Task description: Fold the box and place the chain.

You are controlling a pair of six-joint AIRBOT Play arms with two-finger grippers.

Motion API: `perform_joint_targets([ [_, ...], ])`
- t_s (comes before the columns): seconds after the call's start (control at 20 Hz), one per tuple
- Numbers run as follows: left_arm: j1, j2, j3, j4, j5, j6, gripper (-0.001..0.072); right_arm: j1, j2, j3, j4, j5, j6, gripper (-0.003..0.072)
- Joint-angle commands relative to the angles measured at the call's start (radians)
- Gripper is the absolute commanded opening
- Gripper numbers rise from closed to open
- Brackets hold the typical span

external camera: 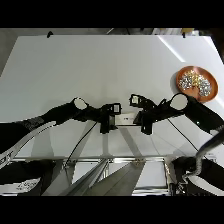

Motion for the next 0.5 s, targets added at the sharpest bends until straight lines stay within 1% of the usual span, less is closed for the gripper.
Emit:
perform_joint_targets([
  [0.0,0.0,0.001,0.0,0.0,0.0,0.0,0.0255,0.001,-0.001,0.0,-0.036,-0.016,0.029,0.0011],
  [0.3,0.0,0.0,0.0,0.0,0.0,0.0,0.0255,0.001,-0.001,0.0,-0.034,-0.015,0.029,0.0011],
  [0.45,0.0,0.001,0.0,0.0,0.0,0.0,0.0255,0.001,0.0,0.0,0.001,-0.015,0.028,0.0011],
])
